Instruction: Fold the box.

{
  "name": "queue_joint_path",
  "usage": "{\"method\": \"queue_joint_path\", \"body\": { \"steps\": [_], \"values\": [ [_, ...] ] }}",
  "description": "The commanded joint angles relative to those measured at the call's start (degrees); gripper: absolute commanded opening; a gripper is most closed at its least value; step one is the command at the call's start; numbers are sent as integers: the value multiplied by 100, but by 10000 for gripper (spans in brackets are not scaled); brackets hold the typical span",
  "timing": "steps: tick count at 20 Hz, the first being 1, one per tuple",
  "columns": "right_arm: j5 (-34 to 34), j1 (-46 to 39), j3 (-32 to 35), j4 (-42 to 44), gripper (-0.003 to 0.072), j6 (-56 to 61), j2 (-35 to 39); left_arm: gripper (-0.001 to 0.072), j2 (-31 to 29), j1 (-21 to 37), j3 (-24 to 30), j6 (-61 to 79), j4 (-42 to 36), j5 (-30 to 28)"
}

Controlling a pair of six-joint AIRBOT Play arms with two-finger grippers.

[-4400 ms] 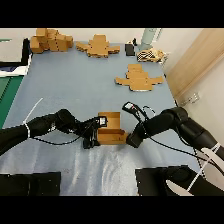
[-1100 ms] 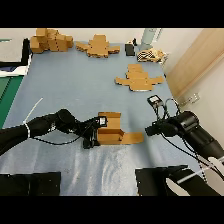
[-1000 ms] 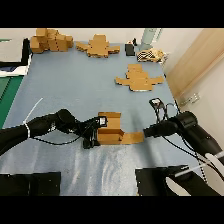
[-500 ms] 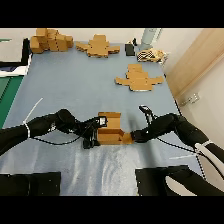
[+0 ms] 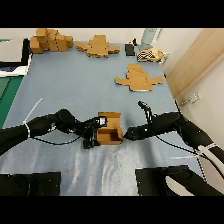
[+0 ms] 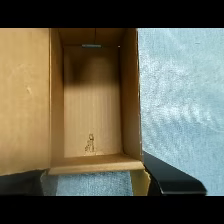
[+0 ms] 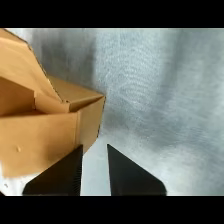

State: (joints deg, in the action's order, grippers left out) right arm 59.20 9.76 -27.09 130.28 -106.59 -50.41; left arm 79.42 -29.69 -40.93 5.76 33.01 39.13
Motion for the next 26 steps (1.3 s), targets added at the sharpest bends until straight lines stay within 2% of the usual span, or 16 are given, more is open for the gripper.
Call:
{"method": "queue_joint_path", "body": {
  "steps": [1, 7, 11, 12, 14, 16, 18, 21, 26],
  "values": [
    [153, 0, -101, 153, 295, -85, 24, 507, 0, 2, 2, 0, 0, -2],
    [238, 57, -195, 140, 299, -85, -50, 507, 0, 2, 2, -2, -2, -2],
    [-214, 684, -264, -2, 300, 52, -302, 507, 0, 4, 2, 0, 0, -2],
    [-334, 929, -356, -280, 299, 398, -435, 507, 0, 4, 2, 0, 0, -2],
    [-446, 1510, -713, -1541, 299, 1755, -699, 507, 0, 2, 2, 0, 0, 0],
    [-164, 2061, -1104, -2699, 300, 2997, -944, 507, 0, 4, 2, 0, 0, -2],
    [26, 2577, -1491, -3265, 300, 3832, -1202, 507, 0, 2, 2, 0, -2, 0],
    [181, 3008, -1895, -3648, 300, 4894, -1530, 507, 0, 2, 2, -2, 0, -2],
    [262, 3110, -2179, -3639, 300, 5528, -1794, 506, 0, 2, 2, 0, -2, 0]
  ]
}}
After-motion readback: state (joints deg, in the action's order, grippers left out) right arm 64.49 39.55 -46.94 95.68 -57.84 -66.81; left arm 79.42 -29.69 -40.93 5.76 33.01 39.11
